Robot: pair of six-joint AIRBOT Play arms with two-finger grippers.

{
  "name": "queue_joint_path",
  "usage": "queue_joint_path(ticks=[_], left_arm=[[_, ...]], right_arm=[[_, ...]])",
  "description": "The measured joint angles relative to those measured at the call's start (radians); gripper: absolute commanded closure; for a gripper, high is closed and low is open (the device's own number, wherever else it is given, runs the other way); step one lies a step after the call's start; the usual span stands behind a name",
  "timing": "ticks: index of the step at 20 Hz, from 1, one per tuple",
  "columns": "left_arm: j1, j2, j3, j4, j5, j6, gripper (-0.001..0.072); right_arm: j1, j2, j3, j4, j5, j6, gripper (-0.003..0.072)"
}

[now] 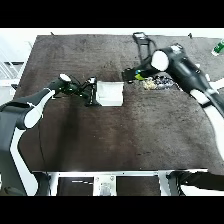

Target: Fold the box and place the chain.

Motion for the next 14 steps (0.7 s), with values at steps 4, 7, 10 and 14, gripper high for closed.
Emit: queue_joint_path(ticks=[4, 7, 10, 14], left_arm=[[0.0, 0.0, 0.0, 0.0, 0.0, 0.0, 0.0231], [0.0, 0.0, 0.0, 0.0, 0.0, 0.0, 0.0231], [0.0, 0.0, 0.0, 0.0, 0.0, 0.0, 0.023], [0.0, 0.0, 0.0, 0.0, 0.0, 0.0, 0.0231]], right_arm=[[-0.134, 0.203, -0.302, -0.028, -0.282, 0.014, 0.0234], [-0.286, 0.241, -0.453, -0.019, -0.469, 0.034, 0.0234], [-0.366, 0.19, -0.5, -0.003, -0.59, 0.003, 0.0234], [-0.406, 0.038, -0.444, 0.042, -0.648, -0.087, 0.0237]])
